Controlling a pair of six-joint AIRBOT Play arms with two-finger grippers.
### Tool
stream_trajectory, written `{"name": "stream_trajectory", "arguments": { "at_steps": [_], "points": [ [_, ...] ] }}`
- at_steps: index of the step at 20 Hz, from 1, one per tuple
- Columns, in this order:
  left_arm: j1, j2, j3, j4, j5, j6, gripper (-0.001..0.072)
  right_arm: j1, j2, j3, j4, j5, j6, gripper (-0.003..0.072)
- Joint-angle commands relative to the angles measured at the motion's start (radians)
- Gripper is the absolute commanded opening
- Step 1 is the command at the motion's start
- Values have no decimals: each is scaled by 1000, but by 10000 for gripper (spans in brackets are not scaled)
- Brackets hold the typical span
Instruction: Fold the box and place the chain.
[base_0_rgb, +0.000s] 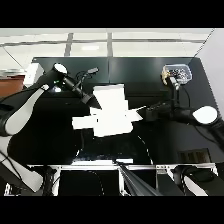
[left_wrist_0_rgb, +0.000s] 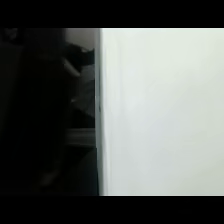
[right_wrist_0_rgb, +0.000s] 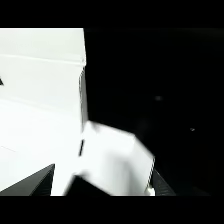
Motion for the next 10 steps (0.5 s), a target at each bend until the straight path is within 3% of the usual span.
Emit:
{"name": "stream_trajectory", "arguments": {
  "at_steps": [1, 4, 8, 10],
  "points": [
    [-26, 140, -150, -109, 88, 134, 21, -34, -1, 119, -187, 166, -190, 687],
    [-63, 249, -333, -51, 399, 273, 23, -34, -2, 108, -189, 133, -412, 686],
    [-109, 225, -357, 45, 468, 602, 24, -32, -5, 70, -187, 72, -596, 686],
    [-134, 216, -357, 38, 526, 612, 24, -13, -17, 42, -180, 76, -660, 686]
  ]
}}
